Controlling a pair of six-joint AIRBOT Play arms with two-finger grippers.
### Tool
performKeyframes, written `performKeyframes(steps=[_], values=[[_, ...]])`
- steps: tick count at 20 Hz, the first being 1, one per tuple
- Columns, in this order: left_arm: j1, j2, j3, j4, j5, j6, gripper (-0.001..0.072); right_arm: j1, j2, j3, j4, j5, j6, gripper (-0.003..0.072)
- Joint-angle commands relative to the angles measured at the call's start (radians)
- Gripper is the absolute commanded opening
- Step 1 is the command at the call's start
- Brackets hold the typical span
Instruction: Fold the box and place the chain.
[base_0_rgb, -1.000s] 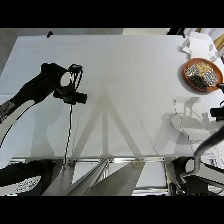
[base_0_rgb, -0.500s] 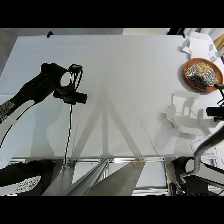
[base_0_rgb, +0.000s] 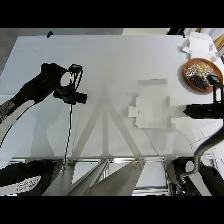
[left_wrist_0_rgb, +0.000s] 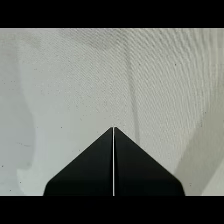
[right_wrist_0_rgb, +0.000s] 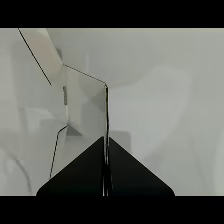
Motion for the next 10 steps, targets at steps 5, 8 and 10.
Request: performKeyframes(steps=[5, 8, 10], values=[[0.001, 0.000, 0.000, 0.000, 0.000, 0.000, 0.0009, 0.362, 0.275, -0.242, 0.149, -0.210, 0.210, 0.0015], [-0.001, 0.000, 0.000, 0.000, 0.001, 0.000, 0.0009, 0.516, 0.265, -0.255, 0.134, -0.303, 0.298, 0.0015], [-0.001, 0.000, 0.000, 0.000, 0.016, 0.000, 0.0009, 0.604, 0.236, -0.255, 0.112, -0.362, 0.350, 0.0015]])
